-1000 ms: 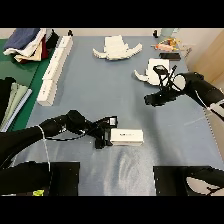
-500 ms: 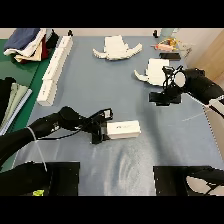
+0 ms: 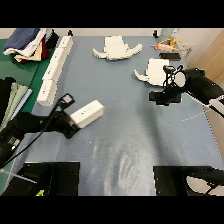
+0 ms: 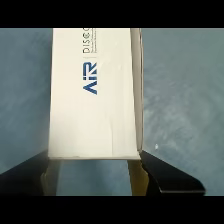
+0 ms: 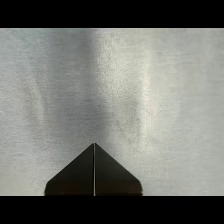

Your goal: Fold the box.

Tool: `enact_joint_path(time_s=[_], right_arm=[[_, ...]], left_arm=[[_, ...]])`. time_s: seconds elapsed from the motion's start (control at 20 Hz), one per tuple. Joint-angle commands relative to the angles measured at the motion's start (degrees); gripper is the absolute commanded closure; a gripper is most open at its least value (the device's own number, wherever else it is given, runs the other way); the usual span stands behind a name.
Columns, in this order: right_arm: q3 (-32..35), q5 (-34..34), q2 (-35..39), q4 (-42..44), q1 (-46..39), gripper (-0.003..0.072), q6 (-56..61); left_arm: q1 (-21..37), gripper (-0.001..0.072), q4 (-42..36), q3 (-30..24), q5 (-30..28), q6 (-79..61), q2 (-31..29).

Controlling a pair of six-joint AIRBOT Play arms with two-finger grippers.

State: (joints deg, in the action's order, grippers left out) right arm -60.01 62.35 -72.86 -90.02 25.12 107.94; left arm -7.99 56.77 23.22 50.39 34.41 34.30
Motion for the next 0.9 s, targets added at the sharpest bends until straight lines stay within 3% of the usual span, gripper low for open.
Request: enact_joint_path(time_s=[0.0, 0.1, 0.25, 0.85], right_arm=[[0.0, -0.9, 0.0, 0.0, 0.0, 0.0686, -1.9], [0.0, -1.6, 0.0, 0.0, 0.0, 0.0685, -2.6], [0.0, -2.0, 0.0, 0.0, 0.0, 0.0685, -2.6], [0.0, -2.0, 0.0, 0.0, 0.0, 0.0686, -2.6]], left_arm=[[14.4, 0.0189, 16.1, -1.6, 11.3, 17.0, -13.0], [21.7, 0.0189, 17.8, -1.8, 12.5, 15.4, -17.9], [28.7, 0.0189, 17.8, -3.3, 10.4, 14.6, -18.6], [40.1, 0.0189, 17.0, -5.6, -10.9, 6.4, -2.6]])
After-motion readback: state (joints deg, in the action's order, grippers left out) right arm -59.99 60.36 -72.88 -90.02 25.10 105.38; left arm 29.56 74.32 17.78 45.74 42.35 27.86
